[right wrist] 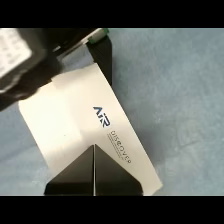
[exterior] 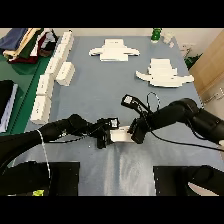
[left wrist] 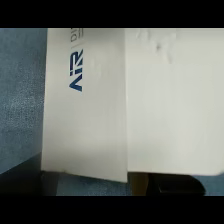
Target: Fold the box.
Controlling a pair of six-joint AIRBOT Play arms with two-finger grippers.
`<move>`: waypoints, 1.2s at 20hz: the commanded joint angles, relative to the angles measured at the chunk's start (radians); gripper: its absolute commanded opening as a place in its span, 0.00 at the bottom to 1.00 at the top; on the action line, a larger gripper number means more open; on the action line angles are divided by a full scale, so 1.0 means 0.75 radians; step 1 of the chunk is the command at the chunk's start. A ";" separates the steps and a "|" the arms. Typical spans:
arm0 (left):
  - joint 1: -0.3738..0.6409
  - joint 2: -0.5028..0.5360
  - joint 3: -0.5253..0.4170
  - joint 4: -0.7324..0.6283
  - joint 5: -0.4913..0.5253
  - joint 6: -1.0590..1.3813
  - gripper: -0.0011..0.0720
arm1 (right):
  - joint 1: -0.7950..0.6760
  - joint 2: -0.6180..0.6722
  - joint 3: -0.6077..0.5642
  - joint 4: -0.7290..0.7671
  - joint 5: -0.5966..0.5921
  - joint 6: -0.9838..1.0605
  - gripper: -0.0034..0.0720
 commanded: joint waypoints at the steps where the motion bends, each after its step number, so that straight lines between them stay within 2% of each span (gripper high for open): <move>1: 0.001 0.001 0.000 0.000 -0.001 0.001 0.59 | 0.155 0.120 -0.122 -0.198 0.283 0.011 0.05; 2: 0.001 0.001 0.000 0.000 -0.001 0.001 0.59 | 0.186 0.123 -0.142 -0.253 0.329 0.011 0.07; 3: 0.001 0.001 0.000 0.000 -0.001 0.001 0.59 | 0.205 0.115 -0.146 -0.290 0.335 0.011 0.14; 4: 0.001 0.001 0.000 0.000 0.000 0.001 0.59 | 0.213 0.103 -0.146 -0.310 0.335 0.007 0.29; 5: 0.001 0.001 0.000 0.000 -0.001 0.001 0.59 | 0.213 0.091 -0.146 -0.310 0.335 -0.019 0.38; 6: 0.001 0.001 0.000 0.000 -0.001 0.001 0.59 | 0.213 0.080 -0.146 -0.310 0.333 -0.049 0.38; 10: 0.001 0.001 0.000 0.000 -0.001 0.001 0.59 | 0.213 0.071 -0.146 -0.309 0.319 -0.083 0.73; 11: 0.001 0.001 0.000 0.000 -0.001 0.001 0.59 | 0.213 0.071 -0.146 -0.309 0.315 -0.083 0.76; 17: 0.001 0.001 0.000 0.000 -0.001 0.001 0.59 | 0.223 0.071 -0.147 -0.297 0.254 -0.085 0.76; 24: 0.001 0.001 0.000 0.000 -0.001 0.001 0.59 | 0.370 0.071 -0.165 -0.490 0.313 -0.082 0.75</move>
